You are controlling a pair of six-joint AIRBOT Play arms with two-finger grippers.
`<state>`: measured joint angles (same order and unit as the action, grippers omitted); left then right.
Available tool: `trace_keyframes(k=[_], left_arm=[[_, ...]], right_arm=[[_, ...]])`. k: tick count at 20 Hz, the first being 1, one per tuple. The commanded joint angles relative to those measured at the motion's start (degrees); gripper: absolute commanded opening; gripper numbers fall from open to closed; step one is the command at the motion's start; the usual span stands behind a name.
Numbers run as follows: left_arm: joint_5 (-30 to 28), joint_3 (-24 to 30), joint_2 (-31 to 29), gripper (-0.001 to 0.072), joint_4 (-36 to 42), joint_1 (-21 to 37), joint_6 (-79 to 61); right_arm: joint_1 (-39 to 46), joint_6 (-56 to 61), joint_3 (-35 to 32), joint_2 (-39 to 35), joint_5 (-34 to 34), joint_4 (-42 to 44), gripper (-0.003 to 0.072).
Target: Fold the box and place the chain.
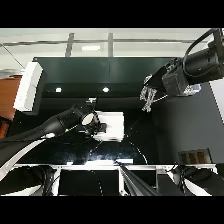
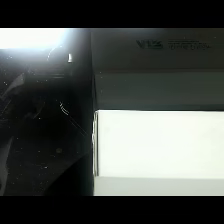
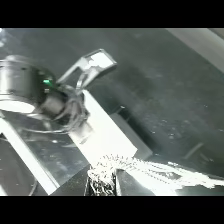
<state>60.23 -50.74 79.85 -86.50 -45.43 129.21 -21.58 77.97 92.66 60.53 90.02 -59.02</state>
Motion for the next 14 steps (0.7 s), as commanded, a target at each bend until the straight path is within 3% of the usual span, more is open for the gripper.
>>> trace_keyframes(k=[1,4,14], left_arm=[[0.22,0.00,0.04,0.0031,-0.02,0.00,0.00],[0.24,0.00,0.04,0.0031,-0.02,0.00,0.00],[-0.07,0.00,0.04,0.0031,-0.02,0.00,0.00]], right_arm=[[-0.09,-1.11,-0.09,0.00,0.37,5.38,0.0023],[-0.55,-1.99,-0.09,0.00,0.87,9.18,0.0024],[-11.45,-1.97,-0.33,5.01,-2.36,9.46,0.0024]])
